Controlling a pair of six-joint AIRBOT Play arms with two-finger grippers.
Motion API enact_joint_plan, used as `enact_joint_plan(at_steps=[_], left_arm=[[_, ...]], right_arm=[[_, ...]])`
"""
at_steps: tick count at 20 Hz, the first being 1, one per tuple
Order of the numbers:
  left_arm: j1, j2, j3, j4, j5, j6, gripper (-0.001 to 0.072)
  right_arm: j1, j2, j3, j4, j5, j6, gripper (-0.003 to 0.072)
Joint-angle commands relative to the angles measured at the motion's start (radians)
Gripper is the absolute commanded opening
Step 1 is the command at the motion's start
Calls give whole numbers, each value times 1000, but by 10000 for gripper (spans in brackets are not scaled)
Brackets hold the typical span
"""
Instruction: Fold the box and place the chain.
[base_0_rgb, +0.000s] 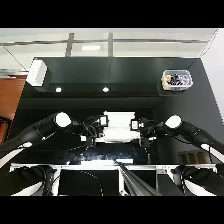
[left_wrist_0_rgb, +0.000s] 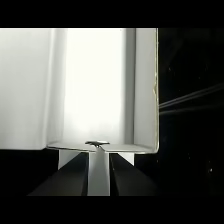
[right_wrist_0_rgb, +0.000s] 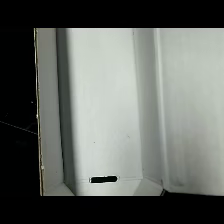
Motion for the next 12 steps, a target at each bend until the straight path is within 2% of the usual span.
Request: enact_joint_plan(at_steps=[1,6,7,8,9,10,11,12], left_arm=[[-4,-35,0,-129,6,1,159],[-36,-58,0,-150,23,13,157],[-38,-58,0,-147,31,13,97],[-38,-59,0,-145,36,14,69],[-39,-58,0,-145,44,14,75],[-41,-59,0,-146,55,14,187],[-45,-59,0,-146,71,13,401],[-49,-58,0,-145,73,14,368]], right_arm=[[0,0,-1,0,0,0,501],[0,0,-1,0,0,0,500],[0,0,-1,0,0,0,500],[0,0,-1,0,0,0,501],[0,0,-1,0,0,0,500],[0,0,-1,0,0,0,500],[0,0,-1,0,0,0,500],[0,0,0,0,0,0,501]])
